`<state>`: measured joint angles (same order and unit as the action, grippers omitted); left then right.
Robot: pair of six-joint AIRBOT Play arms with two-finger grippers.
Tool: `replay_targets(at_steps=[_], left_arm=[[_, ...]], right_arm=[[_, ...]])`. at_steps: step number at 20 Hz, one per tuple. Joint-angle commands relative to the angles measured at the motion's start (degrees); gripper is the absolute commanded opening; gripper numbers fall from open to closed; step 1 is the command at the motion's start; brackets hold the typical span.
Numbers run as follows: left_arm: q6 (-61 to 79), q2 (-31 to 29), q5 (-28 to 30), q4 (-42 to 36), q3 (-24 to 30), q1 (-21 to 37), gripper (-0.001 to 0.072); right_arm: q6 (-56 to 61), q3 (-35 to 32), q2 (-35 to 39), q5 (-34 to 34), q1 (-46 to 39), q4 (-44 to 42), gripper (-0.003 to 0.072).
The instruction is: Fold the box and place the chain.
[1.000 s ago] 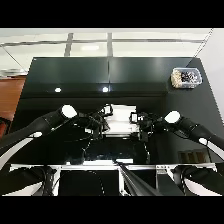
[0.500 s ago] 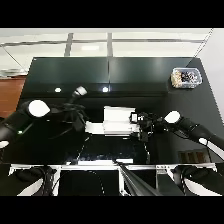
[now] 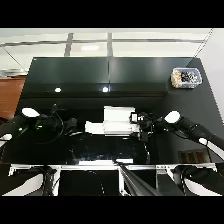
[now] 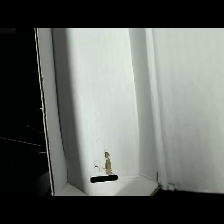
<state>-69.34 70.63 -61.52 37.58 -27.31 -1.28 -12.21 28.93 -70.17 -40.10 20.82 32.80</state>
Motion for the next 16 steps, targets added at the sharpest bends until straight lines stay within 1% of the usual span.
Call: replay_targets(at_steps=[1,4,6,9,11,14,16], left_arm=[[4.17,5.35,1.49,-8.5,-0.35,-6.1,0.0023],[6.73,6.69,3.08,-9.51,-3.56,-11.19,0.0023],[7.61,6.69,3.37,-9.53,-5.35,-11.76,0.0024],[11.13,6.69,1.29,-9.51,-7.34,-11.69,0.0028],[11.19,6.69,0.94,-8.74,-8.24,-11.69,0.0027],[10.19,6.69,0.68,-1.44,-9.75,-11.65,0.0022],[6.49,6.69,2.14,4.2,-9.86,-11.21,0.0021]], right_arm=[[0.0,-0.02,0.0,-0.26,0.0,0.0,0.0305],[0.0,-0.02,0.0,-0.24,0.0,0.0,0.0305],[0.0,-0.02,0.0,-0.24,0.0,0.0,0.0305],[0.0,-0.02,0.0,-0.24,0.0,0.0,0.0305],[0.0,-0.02,0.0,-0.24,0.0,0.0,0.0305],[0.0,-0.02,0.0,-0.24,0.0,0.0,0.0305],[0.0,-0.02,0.0,-0.24,0.0,0.0,0.0305]])
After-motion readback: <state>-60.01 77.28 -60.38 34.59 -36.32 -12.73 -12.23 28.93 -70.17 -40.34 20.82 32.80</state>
